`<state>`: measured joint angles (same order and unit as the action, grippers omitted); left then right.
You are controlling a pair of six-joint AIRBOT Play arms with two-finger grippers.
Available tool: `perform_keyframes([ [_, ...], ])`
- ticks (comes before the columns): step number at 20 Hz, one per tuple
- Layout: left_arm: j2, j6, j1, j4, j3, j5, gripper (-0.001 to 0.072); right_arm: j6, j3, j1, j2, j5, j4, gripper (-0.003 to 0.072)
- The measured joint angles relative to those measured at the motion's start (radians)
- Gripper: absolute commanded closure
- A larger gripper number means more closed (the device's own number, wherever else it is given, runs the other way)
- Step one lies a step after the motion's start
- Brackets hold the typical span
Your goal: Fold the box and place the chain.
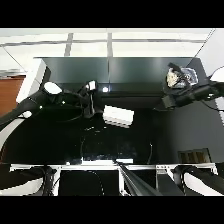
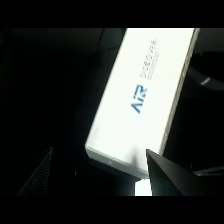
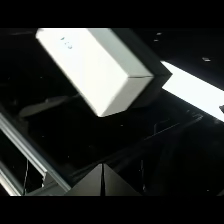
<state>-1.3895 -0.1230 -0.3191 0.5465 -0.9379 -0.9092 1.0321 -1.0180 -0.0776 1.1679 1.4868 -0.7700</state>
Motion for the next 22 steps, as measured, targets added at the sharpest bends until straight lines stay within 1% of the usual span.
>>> perform_keyframes([
  [2, -0.009, 0.063, -0.029, 0.015, -0.079, -0.039, 0.0003, 0.006, 0.001, -0.039, -0.018, -0.016, -0.016, 0.0673],
  [3, -0.03, 0.108, -0.055, 0.049, -0.126, -0.063, 0.0004, 0.009, 0.002, -0.051, -0.024, -0.035, -0.019, 0.0673],
  [6, -0.126, 0.225, -0.139, 0.161, -0.259, -0.115, 0.0005, 0.01, 0.004, -0.071, -0.032, -0.066, -0.019, 0.0673],
  [8, -0.194, 0.274, -0.188, 0.202, -0.329, -0.138, 0.0006, 0.013, 0.005, -0.076, -0.035, -0.078, -0.02, 0.0673],
  [10, -0.244, 0.313, -0.22, 0.225, -0.377, -0.158, 0.0005, 0.012, 0.005, -0.079, -0.036, -0.083, -0.021, 0.0673],
  [15, -0.311, 0.389, -0.243, 0.258, -0.426, -0.217, 0.0005, 0.012, 0.005, -0.082, -0.037, -0.093, -0.022, 0.0674],
  [22, -0.331, 0.381, -0.247, 0.272, -0.436, -0.256, 0.0005, 0.011, 0.005, -0.082, -0.037, -0.098, -0.047, 0.0673],
])
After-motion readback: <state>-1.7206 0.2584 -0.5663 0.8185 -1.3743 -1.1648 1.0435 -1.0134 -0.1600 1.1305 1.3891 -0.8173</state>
